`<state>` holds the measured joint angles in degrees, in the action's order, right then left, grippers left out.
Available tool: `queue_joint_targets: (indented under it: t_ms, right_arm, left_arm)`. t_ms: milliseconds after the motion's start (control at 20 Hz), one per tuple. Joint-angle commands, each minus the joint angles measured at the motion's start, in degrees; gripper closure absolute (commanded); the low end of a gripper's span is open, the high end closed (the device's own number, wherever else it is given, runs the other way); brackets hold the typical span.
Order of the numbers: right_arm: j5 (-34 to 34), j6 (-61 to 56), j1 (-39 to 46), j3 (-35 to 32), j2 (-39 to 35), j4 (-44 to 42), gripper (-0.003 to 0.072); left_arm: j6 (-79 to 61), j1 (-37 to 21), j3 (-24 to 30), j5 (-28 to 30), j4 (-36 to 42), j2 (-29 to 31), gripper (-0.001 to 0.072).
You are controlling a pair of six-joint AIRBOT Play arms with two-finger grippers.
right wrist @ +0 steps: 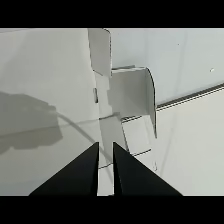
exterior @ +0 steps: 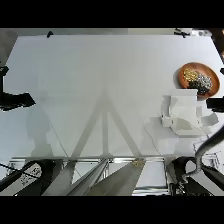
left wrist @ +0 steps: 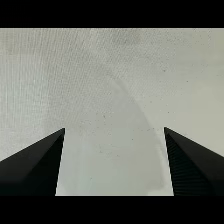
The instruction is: Fold the box and place the chain.
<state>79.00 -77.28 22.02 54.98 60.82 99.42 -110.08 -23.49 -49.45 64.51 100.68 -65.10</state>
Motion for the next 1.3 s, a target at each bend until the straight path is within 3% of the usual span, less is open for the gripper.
queue_joint_targets:
  t_ms: [0, 100, 350, 900, 1050, 1250]
  right_arm:
    - [-0.15, 2.25, 2.16, 0.39, 0.28, 0.59, 0.0511]
    - [-0.37, 2.34, 2.47, 0.39, 0.28, 3.93, 0.0268]
    - [-2.05, 3.48, 4.00, 0.35, 3.58, 3.63, 0.0199]
    - [-5.29, 4.17, 4.00, 0.35, 17.92, 8.87, 0.0213]
    - [-4.66, 4.09, 4.00, 0.35, 20.76, 8.48, 0.0326]
    - [-3.54, 4.26, 4.00, 0.35, 21.03, 8.96, 0.0668]
  left_arm:
    - [-0.02, -0.07, 0.02, 0.00, -0.02, 0.04, 0.0009]
    - [-0.02, -0.07, 0.02, 0.00, -0.02, 0.04, 0.0009]
    - [-0.02, -0.07, 0.02, 0.00, -0.02, 0.04, 0.0009]
    - [-0.02, -0.07, 0.02, 0.00, -0.02, 0.04, 0.0009]
    - [-0.02, -0.07, 0.02, 0.00, -0.02, 0.04, 0.0009]
    - [-0.02, -0.07, 0.02, 0.00, -0.02, 0.04, 0.0009]
